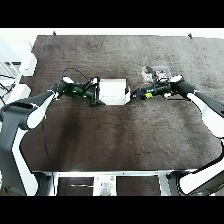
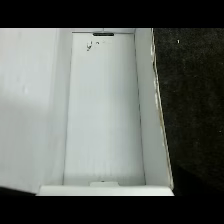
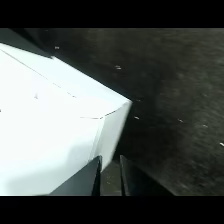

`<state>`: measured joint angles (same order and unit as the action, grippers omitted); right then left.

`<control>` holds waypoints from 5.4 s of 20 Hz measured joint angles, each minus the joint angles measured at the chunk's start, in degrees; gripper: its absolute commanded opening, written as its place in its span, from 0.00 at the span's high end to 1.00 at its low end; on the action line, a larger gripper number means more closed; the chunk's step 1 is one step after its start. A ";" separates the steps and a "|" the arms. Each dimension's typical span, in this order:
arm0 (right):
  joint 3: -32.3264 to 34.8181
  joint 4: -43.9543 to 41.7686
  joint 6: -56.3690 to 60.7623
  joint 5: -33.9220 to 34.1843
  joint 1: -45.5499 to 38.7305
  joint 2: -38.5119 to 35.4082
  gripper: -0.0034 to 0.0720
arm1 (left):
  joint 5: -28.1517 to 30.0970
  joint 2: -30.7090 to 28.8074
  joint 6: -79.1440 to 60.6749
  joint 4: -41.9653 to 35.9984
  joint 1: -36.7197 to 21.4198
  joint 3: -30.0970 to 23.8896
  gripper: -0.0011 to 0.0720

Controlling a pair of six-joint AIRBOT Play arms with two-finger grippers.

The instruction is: Fold the box and place the chain.

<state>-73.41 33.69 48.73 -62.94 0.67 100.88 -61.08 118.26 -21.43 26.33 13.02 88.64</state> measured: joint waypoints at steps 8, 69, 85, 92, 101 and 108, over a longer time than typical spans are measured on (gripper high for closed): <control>-0.17 -2.71 0.24 -0.96 1.73 -1.14 0.38 | 0.00 0.00 0.00 0.00 0.00 0.00 0.31; -25.81 54.38 71.82 -6.29 24.02 8.81 0.62 | -0.02 0.00 -0.02 0.00 0.00 -0.02 0.31; -26.43 56.50 72.39 -8.74 24.00 10.51 0.53 | -0.04 0.00 -0.02 -0.04 0.09 -0.02 0.31; -27.78 56.22 72.06 -9.51 24.11 8.52 0.40 | -0.04 0.00 -0.02 -0.02 0.09 -0.02 0.31; -27.98 55.91 62.07 -12.33 23.50 0.11 0.35 | -0.04 0.00 0.00 -0.02 0.09 -0.02 0.31; -27.82 59.67 55.17 -4.26 11.26 -5.09 0.36 | -0.02 0.00 -0.02 -0.02 0.09 -0.02 0.31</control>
<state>-101.23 93.36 103.90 -67.20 11.92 95.79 -61.10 118.26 -21.45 26.30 13.10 88.62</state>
